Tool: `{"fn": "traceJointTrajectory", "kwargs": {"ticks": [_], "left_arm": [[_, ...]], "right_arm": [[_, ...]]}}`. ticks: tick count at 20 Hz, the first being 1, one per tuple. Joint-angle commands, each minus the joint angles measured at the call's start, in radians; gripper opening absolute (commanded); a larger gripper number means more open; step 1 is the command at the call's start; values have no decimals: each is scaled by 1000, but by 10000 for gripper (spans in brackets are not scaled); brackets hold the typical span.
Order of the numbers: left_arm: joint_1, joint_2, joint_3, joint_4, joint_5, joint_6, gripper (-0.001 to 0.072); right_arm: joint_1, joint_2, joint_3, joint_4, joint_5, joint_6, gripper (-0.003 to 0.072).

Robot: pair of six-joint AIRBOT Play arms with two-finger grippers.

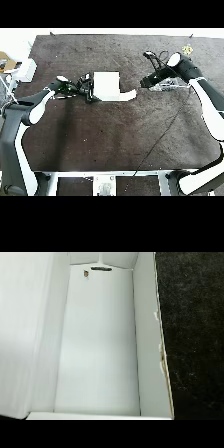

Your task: Fold the box and place the chain.

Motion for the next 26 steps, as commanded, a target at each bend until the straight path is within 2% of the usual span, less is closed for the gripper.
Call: {"fn": "traceJointTrajectory", "kwargs": {"ticks": [1,4,10,12,13,16,20,23,26], "left_arm": [[0,-1,0,0,0,1,290],[0,-1,0,0,0,1,291],[0,-1,0,0,0,1,290],[0,-1,0,0,0,1,290],[0,-1,0,0,0,1,291],[0,-1,0,0,0,1,291],[0,-1,0,0,0,1,290],[0,-1,0,0,0,1,290],[0,-1,0,0,0,1,291]], "right_arm": [[-41,5,-80,121,-33,34,4],[-33,0,-148,190,-93,29,4],[-8,-101,-153,388,-97,-52,14],[-11,-110,-153,488,-91,-114,454],[-16,-109,-150,537,-81,-148,486],[-25,-110,-135,649,-41,-170,486],[20,-113,-133,661,-45,-155,487],[50,-113,-131,647,-63,-122,487],[76,-113,-93,524,-79,-25,486]]}}
